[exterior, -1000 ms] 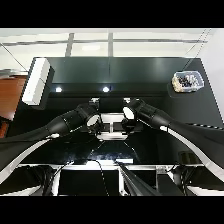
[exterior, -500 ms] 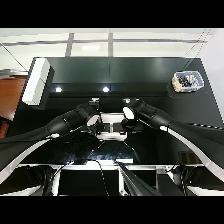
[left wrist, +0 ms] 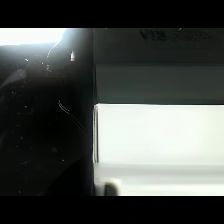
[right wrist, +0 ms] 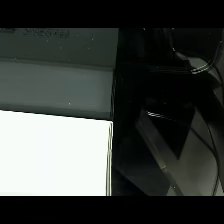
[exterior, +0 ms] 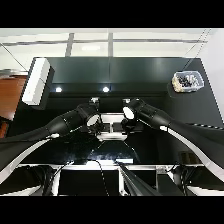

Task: Fold the box and place the chain.

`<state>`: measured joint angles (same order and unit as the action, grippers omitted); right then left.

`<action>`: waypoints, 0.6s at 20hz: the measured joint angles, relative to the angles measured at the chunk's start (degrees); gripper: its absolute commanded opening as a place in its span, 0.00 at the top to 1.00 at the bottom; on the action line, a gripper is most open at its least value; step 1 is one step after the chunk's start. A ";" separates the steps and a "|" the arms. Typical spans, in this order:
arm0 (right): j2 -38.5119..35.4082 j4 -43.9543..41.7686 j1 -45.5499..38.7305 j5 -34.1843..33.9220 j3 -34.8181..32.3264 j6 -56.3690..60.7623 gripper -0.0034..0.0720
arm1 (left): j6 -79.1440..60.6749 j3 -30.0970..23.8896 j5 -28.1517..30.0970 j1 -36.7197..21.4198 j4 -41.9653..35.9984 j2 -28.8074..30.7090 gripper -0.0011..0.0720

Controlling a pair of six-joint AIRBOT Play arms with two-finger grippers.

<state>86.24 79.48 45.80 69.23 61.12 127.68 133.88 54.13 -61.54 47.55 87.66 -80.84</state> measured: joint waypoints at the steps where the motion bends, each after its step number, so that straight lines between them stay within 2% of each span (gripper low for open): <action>1: -0.07 -0.13 -0.02 0.55 0.00 -0.39 0.40 | -0.44 0.02 0.00 0.00 0.17 0.00 0.95; 7: -4.72 1.53 -1.92 3.65 0.00 -6.49 0.37 | -0.22 0.02 -0.02 0.00 0.15 -0.02 0.95; 12: -17.73 2.80 -4.11 7.65 0.00 -16.04 0.37 | -0.13 0.02 -0.17 0.00 -0.02 0.00 0.95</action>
<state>68.51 82.28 41.69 76.88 61.12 111.63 133.75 54.15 -61.71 47.55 87.64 -80.84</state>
